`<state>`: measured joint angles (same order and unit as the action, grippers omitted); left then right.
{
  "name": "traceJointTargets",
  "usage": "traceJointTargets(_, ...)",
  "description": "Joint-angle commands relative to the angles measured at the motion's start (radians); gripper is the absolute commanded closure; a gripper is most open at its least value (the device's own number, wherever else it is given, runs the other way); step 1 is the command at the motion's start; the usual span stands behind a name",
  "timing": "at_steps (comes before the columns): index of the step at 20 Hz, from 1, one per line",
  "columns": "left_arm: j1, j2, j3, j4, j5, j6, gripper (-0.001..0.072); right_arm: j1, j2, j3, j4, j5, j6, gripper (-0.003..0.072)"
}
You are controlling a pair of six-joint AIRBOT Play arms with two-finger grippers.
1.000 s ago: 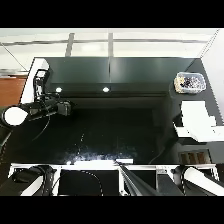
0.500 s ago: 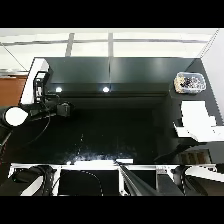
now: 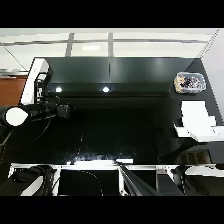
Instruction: Fold the box and place the chain.
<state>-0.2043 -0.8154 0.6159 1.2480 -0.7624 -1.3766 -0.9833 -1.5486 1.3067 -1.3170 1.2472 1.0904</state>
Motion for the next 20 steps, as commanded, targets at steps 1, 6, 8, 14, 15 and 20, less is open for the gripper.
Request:
traceJointTargets(1, 0.0, -0.001, 0.001, -0.003, -0.001, 0.0, 0.0001, 0.001, -0.013, 0.012, 0.005, 0.073, -0.046, 0.0206)
traceJointTargets(6, 0.0, -0.001, 0.001, -0.003, -0.002, 0.0, 0.0001, -0.002, -0.014, -0.002, -0.091, 0.064, -0.051, 0.0206)
traceJointTargets(8, 0.0, -0.001, 0.001, -0.003, -0.001, 0.0, 0.0001, -0.002, -0.014, -0.002, -0.093, 0.044, -0.052, 0.0206)
traceJointTargets(14, 0.0, -0.001, 0.001, -0.003, -0.001, 0.0, 0.0001, -0.002, -0.015, -0.002, -0.114, -0.008, -0.051, 0.0206)
traceJointTargets(15, 0.0, -0.002, 0.001, -0.003, -0.001, 0.0, 0.0, -0.007, -0.015, -0.002, -0.108, -0.01, -0.051, 0.0206)
traceJointTargets(20, 0.0, -0.002, 0.001, -0.002, -0.001, 0.0, 0.0001, -0.074, -0.036, -0.003, 0.01, 0.074, -0.116, 0.0206)
